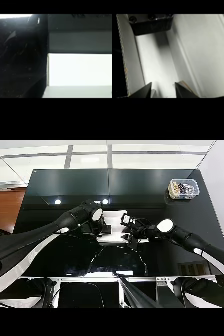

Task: Fold the box and place the chain.

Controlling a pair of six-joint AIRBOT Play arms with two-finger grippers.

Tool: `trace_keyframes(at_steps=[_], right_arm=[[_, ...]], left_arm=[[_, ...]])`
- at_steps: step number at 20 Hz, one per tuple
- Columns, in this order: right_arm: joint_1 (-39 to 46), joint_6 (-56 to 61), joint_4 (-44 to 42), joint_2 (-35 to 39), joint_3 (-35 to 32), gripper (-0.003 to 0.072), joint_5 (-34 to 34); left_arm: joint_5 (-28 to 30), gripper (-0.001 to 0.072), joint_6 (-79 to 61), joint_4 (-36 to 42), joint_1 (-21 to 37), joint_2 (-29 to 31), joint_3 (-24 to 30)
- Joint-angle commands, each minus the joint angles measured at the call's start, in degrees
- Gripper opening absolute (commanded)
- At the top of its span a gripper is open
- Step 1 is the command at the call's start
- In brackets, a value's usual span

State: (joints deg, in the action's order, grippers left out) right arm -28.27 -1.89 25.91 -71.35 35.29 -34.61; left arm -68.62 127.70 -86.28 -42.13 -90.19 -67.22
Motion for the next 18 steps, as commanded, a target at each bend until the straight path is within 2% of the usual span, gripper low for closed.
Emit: trace_keyframes(at_steps=[1,2,3,4,5,6,7,9,11,13,15,17,18], right_arm=[[-0.04,0.46,-0.33,-0.04,-0.02,0.0218,-0.02],[-0.02,1.01,-0.35,-0.04,-0.02,0.0159,-0.26],[-0.04,1.51,-0.37,-0.04,-0.02,0.0337,-0.24],[-0.04,1.55,-0.33,-0.04,-0.02,0.0363,-0.26],[0.02,2.03,-0.28,-0.02,-0.02,0.0249,-0.28],[0.22,2.93,-0.2,0.04,0.0,0.0009,-0.22],[0.61,5.22,-0.17,0.22,0.02,0.0014,-0.33],[2.8,16.92,2.84,1.7,0.22,0.0014,-2.01],[7.43,31.87,10.56,4.81,1.6,0.0014,-8.83],[14.6,44.06,18.4,8.96,3.43,0.0014,-17.46],[24.0,59.74,28.37,11.89,3.43,0.0014,-22.14],[33.14,74.97,34.45,11.85,1.7,0.0014,-23.45],[38.1,77.72,33.2,11.82,-0.07,0.0014,-22.64]], left_arm=[[-0.39,0.0027,-0.15,0.26,0.02,0.02,-0.02],[-0.42,0.0027,-0.15,0.26,0.02,0.02,-0.02],[-0.39,0.0027,-0.15,0.26,0.02,0.02,-0.02],[-0.39,0.0027,-0.15,0.26,0.02,0.02,-0.02],[-0.37,0.0027,-0.15,0.24,0.02,0.02,-0.02],[-0.39,0.0027,-0.15,0.24,0.02,0.02,-0.02],[-0.42,0.0027,-0.15,0.24,0.02,0.02,-0.02],[-0.39,0.0027,-0.15,0.26,0.02,0.02,-0.02],[-0.39,0.0027,-0.15,0.26,0.02,0.02,-0.02],[-0.46,0.0027,-0.15,0.26,0.02,0.02,-0.02],[-0.63,0.0027,-0.15,0.26,0.02,0.02,-0.02],[-0.59,0.0027,-0.15,0.28,0.02,0.02,-0.02],[-0.59,0.0027,-0.15,0.28,0.02,0.02,-0.02]])
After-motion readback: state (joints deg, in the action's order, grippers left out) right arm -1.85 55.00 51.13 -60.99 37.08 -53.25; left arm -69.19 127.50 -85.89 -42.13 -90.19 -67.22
